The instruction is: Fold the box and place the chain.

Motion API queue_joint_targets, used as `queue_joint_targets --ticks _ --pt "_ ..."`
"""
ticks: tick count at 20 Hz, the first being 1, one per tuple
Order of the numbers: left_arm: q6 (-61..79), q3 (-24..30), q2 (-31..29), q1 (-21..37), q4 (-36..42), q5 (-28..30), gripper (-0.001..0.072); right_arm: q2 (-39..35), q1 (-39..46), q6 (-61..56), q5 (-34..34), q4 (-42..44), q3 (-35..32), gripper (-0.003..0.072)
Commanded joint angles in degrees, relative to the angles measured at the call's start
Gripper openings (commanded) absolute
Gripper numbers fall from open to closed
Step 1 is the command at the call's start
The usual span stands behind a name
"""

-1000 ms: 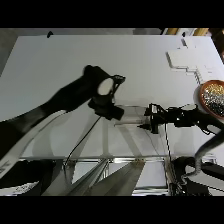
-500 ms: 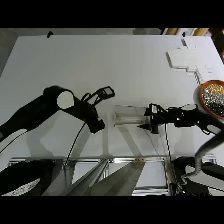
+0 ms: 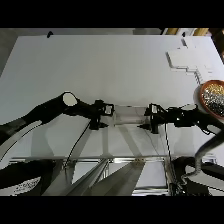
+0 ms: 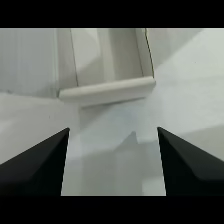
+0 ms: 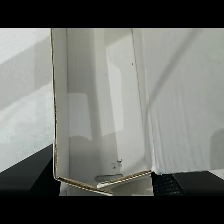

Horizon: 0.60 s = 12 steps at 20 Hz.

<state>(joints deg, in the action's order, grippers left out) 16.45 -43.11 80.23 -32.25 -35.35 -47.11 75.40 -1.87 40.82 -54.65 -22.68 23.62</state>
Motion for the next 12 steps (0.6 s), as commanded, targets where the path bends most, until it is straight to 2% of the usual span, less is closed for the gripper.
queue_joint_targets --ticks 1,3,5,12 --pt "13.05 0.22 3.17 0.24 10.95 1.53 0.0643 -0.02 0.02 -0.02 0.0 0.0 0.02 0.0398" --pt "13.35 0.24 3.34 0.28 11.85 1.53 0.0646 -0.02 0.02 -0.02 0.0 0.0 0.02 0.0398" --pt "13.25 0.24 4.04 0.31 12.39 1.46 0.0698 -0.02 0.02 -0.02 0.0 0.0 0.02 0.0398" --pt "12.87 0.24 6.38 -0.72 14.82 0.2 0.0698 -0.02 0.02 -0.02 0.0 0.0 0.02 0.0398"
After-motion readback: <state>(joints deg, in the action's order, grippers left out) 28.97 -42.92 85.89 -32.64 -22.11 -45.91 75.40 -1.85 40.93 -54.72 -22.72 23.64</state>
